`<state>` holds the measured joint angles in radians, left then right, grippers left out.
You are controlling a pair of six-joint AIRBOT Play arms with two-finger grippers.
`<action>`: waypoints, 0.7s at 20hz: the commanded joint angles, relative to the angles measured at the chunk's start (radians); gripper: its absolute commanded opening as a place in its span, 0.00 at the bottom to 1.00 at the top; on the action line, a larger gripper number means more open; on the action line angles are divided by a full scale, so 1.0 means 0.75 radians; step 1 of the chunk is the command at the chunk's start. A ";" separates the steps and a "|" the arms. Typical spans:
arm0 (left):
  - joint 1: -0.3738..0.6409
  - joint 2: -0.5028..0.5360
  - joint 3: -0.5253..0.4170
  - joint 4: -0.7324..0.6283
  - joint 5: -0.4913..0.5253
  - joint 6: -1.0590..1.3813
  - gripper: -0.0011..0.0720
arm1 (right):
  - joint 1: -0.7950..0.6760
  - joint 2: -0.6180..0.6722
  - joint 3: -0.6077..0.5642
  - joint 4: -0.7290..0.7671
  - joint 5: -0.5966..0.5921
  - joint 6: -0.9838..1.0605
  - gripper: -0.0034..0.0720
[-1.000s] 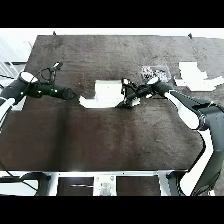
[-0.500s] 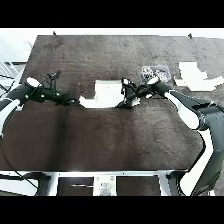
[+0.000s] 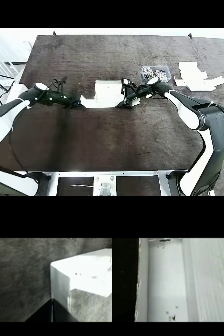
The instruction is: Fold the box and place the chain.
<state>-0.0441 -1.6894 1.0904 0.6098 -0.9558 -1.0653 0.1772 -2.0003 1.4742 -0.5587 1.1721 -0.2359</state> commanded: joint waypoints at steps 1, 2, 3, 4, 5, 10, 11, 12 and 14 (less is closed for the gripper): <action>-0.052 -0.051 0.001 -0.081 0.046 0.026 0.03 | 0.001 -0.001 -0.001 0.000 0.001 0.001 0.81; -0.064 -0.060 0.000 -0.092 0.050 0.035 0.03 | 0.001 -0.001 -0.001 0.000 0.001 0.001 0.81; -0.067 -0.062 0.001 -0.094 0.057 0.036 0.04 | 0.001 -0.001 -0.001 0.001 0.001 0.001 0.81; -0.066 -0.062 0.005 -0.097 0.054 0.037 0.04 | 0.001 -0.001 -0.001 0.000 0.000 0.001 0.81; -0.066 -0.061 0.014 -0.097 0.051 0.038 0.04 | 0.001 -0.001 -0.001 0.001 0.001 0.001 0.81; -0.066 -0.061 0.120 -0.154 -0.021 0.047 0.04 | 0.001 -0.001 -0.001 0.001 0.001 0.001 0.81; -0.066 -0.061 0.136 -0.176 -0.039 0.049 0.05 | 0.001 -0.001 -0.001 0.001 0.001 0.001 0.81; -0.066 -0.061 0.148 -0.187 -0.048 0.050 0.34 | 0.001 -0.001 -0.001 0.001 0.001 0.001 0.81; -0.066 -0.061 0.153 -0.196 -0.056 0.051 0.52 | 0.001 -0.001 -0.001 0.000 0.001 0.001 0.81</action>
<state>-0.0937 -1.7344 1.1854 0.4904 -0.9760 -1.0302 0.1772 -2.0003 1.4742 -0.5587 1.1721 -0.2359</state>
